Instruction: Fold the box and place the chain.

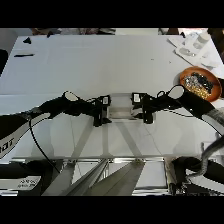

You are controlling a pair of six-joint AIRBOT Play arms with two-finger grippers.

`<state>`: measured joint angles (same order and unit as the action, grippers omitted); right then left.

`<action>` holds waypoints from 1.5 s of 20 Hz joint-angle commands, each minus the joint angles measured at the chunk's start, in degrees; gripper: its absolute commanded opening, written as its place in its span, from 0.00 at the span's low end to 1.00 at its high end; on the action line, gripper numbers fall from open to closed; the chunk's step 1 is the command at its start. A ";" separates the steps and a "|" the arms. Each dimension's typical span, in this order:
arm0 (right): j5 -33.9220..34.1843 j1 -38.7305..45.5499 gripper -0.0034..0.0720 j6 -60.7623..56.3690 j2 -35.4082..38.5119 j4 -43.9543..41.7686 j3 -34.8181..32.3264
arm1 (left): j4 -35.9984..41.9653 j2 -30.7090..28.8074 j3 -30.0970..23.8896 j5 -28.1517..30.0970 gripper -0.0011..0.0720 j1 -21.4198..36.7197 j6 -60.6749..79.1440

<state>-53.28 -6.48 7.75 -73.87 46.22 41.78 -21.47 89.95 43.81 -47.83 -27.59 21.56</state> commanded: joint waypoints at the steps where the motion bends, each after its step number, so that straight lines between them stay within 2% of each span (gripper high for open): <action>1: -1.51 -0.07 0.32 -2.97 0.85 2.97 -0.02 | 0.00 -0.02 0.02 0.02 0.41 0.00 0.02; 2: -2.01 -0.07 0.28 -6.84 2.01 6.08 -0.02 | -0.02 -0.02 0.02 0.02 0.41 0.00 0.02; 3: -2.75 -0.07 0.28 -10.86 3.37 8.26 -0.02 | 0.00 -0.02 0.02 0.02 0.41 0.00 0.02; 6: -5.05 -0.07 0.26 -15.67 10.51 9.46 -0.02 | -0.02 -0.02 0.02 0.04 0.41 0.00 0.02; 7: -5.01 -0.07 0.18 -17.90 13.68 9.62 -0.02 | -0.02 -0.02 0.02 0.02 0.41 0.00 0.02; 8: -4.96 -0.04 0.06 -20.70 17.40 10.51 -0.02 | 0.00 -0.02 0.02 0.02 0.41 0.00 0.02; 11: -5.05 1.42 0.06 -32.26 26.64 17.64 -0.02 | 0.00 -0.02 0.02 0.02 0.41 0.00 0.02; 14: -6.73 8.39 0.06 -46.14 30.58 24.37 -0.02 | 0.00 -0.02 0.02 0.04 0.41 0.00 0.02; 16: -6.71 14.49 0.05 -55.74 29.77 25.33 -0.59 | 0.00 -0.02 0.02 0.02 0.41 0.00 0.02; 19: -6.36 20.28 0.05 -60.48 26.27 23.71 -3.65 | -0.02 -0.02 0.02 0.02 0.41 0.00 0.02; 25: -5.60 21.07 0.05 -60.35 12.83 10.16 -9.64 | 0.00 -0.02 0.02 0.02 0.41 0.00 0.02; 30: -3.30 21.07 0.05 -59.91 6.80 7.87 -9.64 | 0.00 -0.02 0.02 0.04 0.41 0.00 0.02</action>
<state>-57.39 14.41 -52.12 -63.61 56.93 32.53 -21.47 89.95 43.81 -47.81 -27.59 21.58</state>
